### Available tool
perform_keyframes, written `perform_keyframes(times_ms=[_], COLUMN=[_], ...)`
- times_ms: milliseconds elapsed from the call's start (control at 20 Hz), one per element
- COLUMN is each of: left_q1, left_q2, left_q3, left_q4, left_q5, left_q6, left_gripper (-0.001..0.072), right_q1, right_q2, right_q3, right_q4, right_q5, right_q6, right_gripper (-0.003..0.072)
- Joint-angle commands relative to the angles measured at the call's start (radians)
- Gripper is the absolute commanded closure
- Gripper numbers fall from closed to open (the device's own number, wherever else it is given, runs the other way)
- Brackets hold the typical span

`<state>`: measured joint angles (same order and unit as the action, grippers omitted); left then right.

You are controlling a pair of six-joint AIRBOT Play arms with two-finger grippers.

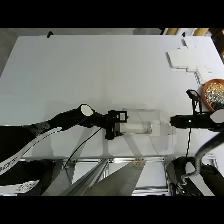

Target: Fold the box and place the chain.

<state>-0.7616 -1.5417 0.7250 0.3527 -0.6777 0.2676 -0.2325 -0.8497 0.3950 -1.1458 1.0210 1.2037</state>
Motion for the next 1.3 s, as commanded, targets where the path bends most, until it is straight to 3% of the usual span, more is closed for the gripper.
perform_keyframes(times_ms=[0,150,450,550,650,800,1250], left_q1=[0.000,0.000,0.000,0.000,0.000,0.000,0.000], left_q2=[0.001,0.001,0.001,0.001,0.001,0.001,0.001], left_q3=[0.000,0.000,0.000,0.000,0.000,0.000,0.000], left_q4=[0.000,0.000,0.000,0.000,0.000,0.000,0.000], left_q5=[0.000,0.000,0.000,0.000,0.000,0.000,0.000], left_q6=[0.000,0.000,0.000,0.000,0.000,0.000,0.000], left_gripper=[0.0418,0.0418,0.0418,0.0418,0.0418,0.0418,0.0418], right_q1=[-0.005,-0.005,-0.005,0.005,0.049,0.113,0.210], right_q2=[-0.090,-0.138,-0.090,-0.040,-0.001,0.004,0.028], right_q3=[-0.004,-0.021,-0.023,-0.023,-0.024,-0.031,-0.031], right_q4=[0.067,0.134,0.296,0.309,0.301,0.303,0.307], right_q5=[0.069,0.109,0.187,0.188,0.184,0.160,0.097], right_q6=[0.045,0.013,-0.091,-0.106,-0.147,-0.159,-0.177], right_gripper=[0.0670,0.0670,0.0667,0.0518,0.0498,0.0345,0.0334])
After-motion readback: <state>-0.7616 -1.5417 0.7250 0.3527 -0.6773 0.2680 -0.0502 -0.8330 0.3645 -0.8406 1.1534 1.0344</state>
